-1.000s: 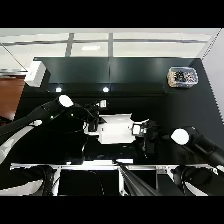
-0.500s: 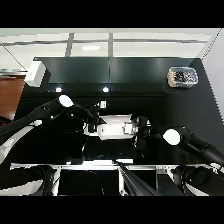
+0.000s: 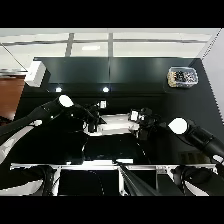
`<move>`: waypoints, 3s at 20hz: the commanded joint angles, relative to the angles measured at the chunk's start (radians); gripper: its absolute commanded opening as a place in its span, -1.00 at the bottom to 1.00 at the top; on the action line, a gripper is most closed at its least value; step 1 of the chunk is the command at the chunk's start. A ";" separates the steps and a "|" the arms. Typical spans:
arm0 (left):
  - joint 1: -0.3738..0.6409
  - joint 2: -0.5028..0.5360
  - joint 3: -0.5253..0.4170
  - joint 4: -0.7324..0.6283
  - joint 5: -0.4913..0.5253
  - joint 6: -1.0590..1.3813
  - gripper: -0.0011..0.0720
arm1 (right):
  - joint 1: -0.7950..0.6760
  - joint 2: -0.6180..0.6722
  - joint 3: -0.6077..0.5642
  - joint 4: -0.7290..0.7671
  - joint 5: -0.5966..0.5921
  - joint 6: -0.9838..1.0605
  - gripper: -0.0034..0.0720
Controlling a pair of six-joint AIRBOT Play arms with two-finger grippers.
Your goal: Fold the box and place the chain.
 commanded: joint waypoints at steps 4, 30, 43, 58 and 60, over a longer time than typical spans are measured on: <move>-0.001 0.000 0.001 0.000 0.005 0.005 -0.90 | -0.077 -0.066 0.002 0.269 0.135 -0.310 0.92; -0.009 0.000 0.001 -0.001 0.006 0.004 -0.90 | -0.037 -0.239 0.000 0.196 0.102 -0.372 0.73; 0.000 0.068 0.012 0.050 -0.008 -0.058 0.64 | -0.031 -0.240 0.000 0.184 0.085 -0.354 0.36; -0.089 0.278 -0.043 -0.016 -0.187 -0.557 -0.90 | -0.031 -0.240 0.000 0.174 0.104 -0.358 -0.74; -0.094 0.256 -0.042 -0.110 -0.011 -0.553 -0.90 | -0.031 -0.240 0.000 0.174 0.104 -0.358 -0.74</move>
